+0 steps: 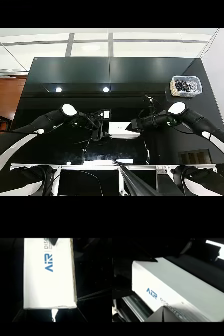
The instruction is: Fold the box and place the chain.
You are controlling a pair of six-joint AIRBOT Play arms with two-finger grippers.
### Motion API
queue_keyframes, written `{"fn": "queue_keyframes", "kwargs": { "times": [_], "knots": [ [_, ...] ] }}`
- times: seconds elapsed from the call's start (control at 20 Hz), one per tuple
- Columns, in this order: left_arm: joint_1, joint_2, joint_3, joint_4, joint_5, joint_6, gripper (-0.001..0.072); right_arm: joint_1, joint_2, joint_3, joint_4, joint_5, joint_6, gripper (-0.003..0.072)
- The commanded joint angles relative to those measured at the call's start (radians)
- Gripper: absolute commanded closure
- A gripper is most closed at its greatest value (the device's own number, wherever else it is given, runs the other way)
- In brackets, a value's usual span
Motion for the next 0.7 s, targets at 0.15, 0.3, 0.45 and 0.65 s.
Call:
{"fn": "queue_keyframes", "kwargs": {
  "times": [0.15,0.3,0.45,0.65],
  "knots": [
    [0.0,-0.001,0.001,0.0,-0.001,0.0,0.0247,-0.089,0.103,0.116,-0.007,0.266,-0.033,0.0677],
    [0.0,-0.001,0.001,0.002,0.003,0.0,0.0,-0.22,0.215,0.159,-0.059,0.394,-0.005,0.0677],
    [0.013,0.026,0.006,0.032,-0.01,-0.05,-0.0001,-0.358,0.327,0.159,-0.186,0.45,0.042,0.0677],
    [0.056,0.173,0.007,0.168,-0.064,-0.228,-0.0002,-0.497,0.389,0.159,-0.273,0.494,0.054,0.0677]
  ]
}}
